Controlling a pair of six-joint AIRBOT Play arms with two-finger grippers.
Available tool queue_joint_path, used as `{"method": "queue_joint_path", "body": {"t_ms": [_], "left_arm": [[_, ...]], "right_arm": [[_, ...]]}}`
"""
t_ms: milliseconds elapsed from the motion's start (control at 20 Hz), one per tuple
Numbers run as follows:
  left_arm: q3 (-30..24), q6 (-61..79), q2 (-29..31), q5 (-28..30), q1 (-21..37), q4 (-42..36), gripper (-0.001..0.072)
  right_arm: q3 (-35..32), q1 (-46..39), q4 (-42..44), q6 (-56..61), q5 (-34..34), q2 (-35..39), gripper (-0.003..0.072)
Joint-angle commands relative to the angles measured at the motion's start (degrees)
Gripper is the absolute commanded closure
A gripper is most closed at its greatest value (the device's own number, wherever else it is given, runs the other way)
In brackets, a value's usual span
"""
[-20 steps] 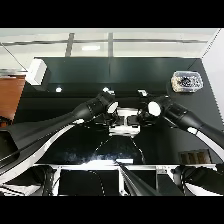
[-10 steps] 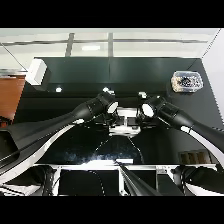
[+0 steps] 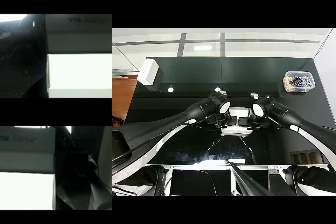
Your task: Fold the box and place the chain.
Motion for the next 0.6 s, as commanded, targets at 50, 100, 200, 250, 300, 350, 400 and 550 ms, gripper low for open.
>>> {"method": "queue_joint_path", "body": {"t_ms": [50, 100, 200, 250, 300, 350, 400, 550], "left_arm": [[0.1, 0.1, 0.0, 0.0, 0.0, 0.0, 0.0683], [0.1, 0.1, 0.0, 0.0, 0.0, 0.0, 0.0683], [0.1, 0.1, 0.0, 0.0, 0.0, 0.0, 0.0683], [0.1, 0.1, 0.0, 0.0, 0.0, 0.0, 0.0683], [0.1, 0.1, 0.0, 0.0, 0.0, 0.0, 0.0683], [0.1, 0.1, 0.0, 0.0, 0.0, 0.0, 0.0683], [0.1, 0.1, 0.0, 0.0, 0.0, 0.0, 0.0683], [0.1, 0.1, 0.0, 0.0, 0.0, 0.0, 0.0683]], "right_arm": [[0.0, 0.1, 1.9, -0.3, 0.1, -0.1, 0.0476], [0.0, 0.1, 2.2, -0.4, 0.4, 0.0, 0.0408], [0.0, 0.1, 2.3, -1.1, 1.2, 0.0, 0.0411], [0.0, 0.1, 2.3, -1.1, 1.3, 0.0, 0.0415], [0.0, 0.1, 2.3, -1.1, 1.2, 0.0, 0.0538], [0.0, 0.1, 2.3, -1.1, 1.2, 0.0, 0.0609], [0.0, 0.1, 2.3, -1.1, 1.1, 0.0, 0.0636], [0.0, 0.1, 2.3, -1.8, 0.6, 0.0, 0.0677]]}}
